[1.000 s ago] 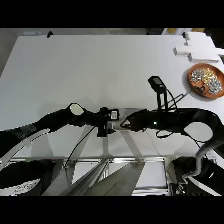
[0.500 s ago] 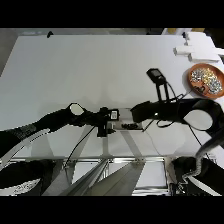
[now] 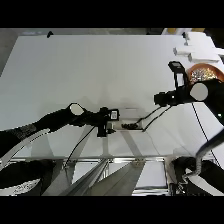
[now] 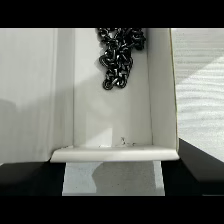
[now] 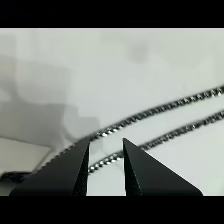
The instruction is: Fold the box and place the chain.
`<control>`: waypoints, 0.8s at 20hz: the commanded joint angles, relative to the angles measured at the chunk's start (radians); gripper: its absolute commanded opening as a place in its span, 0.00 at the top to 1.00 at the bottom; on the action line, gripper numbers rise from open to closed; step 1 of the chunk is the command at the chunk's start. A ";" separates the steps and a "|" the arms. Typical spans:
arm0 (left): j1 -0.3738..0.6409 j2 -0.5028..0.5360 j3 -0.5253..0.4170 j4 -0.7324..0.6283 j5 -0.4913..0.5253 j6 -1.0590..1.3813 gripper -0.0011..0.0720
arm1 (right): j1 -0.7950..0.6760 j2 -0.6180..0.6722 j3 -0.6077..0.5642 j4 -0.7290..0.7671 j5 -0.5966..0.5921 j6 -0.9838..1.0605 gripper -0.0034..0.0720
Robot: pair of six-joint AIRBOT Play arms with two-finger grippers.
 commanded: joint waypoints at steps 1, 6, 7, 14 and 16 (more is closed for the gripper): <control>0.000 0.000 0.000 0.000 0.000 0.000 0.61 | -0.031 -0.113 -0.004 -0.025 0.024 -0.001 0.61; 0.000 0.000 0.000 0.000 0.000 0.000 0.61 | -0.031 -0.219 -0.004 -0.052 0.002 0.013 0.39; 0.000 0.000 0.000 0.000 0.000 0.000 0.61 | -0.031 -0.235 -0.004 -0.054 0.000 0.030 0.40; 0.000 0.000 0.000 0.000 0.000 0.000 0.61 | -0.031 -0.285 -0.004 -0.064 -0.063 0.064 0.45; 0.000 0.000 0.000 0.000 0.000 0.001 0.61 | -0.031 -0.311 -0.004 -0.067 -0.061 0.064 0.47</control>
